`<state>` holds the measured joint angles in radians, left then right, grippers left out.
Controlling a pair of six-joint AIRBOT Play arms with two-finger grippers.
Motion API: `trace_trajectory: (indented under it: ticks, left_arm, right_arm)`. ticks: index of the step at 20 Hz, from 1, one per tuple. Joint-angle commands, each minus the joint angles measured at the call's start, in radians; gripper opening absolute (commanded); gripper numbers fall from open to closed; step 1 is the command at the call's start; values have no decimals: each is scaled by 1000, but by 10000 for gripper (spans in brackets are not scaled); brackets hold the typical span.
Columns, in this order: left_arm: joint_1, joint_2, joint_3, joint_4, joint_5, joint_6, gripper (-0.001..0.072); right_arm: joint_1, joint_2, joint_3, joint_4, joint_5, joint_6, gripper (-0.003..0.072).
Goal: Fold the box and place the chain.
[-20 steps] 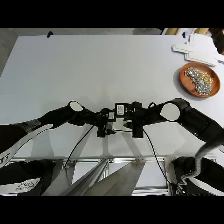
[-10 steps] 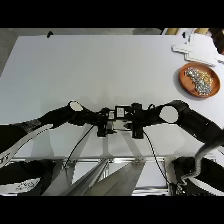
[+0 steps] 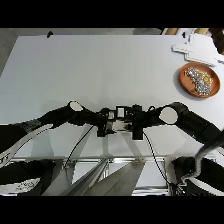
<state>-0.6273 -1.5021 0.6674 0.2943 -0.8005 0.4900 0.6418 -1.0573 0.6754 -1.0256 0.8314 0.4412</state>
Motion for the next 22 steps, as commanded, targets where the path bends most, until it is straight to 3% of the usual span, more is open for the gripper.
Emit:
trace_trajectory:
  ticks: [1,2,3,9,11,14,22]
  left_arm:
    - [0,1,0,-3,3,0,208]
    - [0,1,0,-3,3,0,208]
    - [0,1,0,-3,3,0,208]
    - [0,1,0,-3,3,0,208]
    - [0,1,0,-3,3,0,208]
    - [0,1,0,-3,3,0,208]
    - [0,1,0,-3,3,0,208]
  right_arm:
    - [1,0,-1,62,-2,2,245]
    - [1,0,-1,62,-1,2,329]
    - [1,2,-1,62,0,2,352]
    - [1,64,0,61,35,2,347]
    - [0,77,0,62,41,2,294]
    - [0,72,-1,61,40,2,13]
    - [0,1,-3,51,56,27,16]
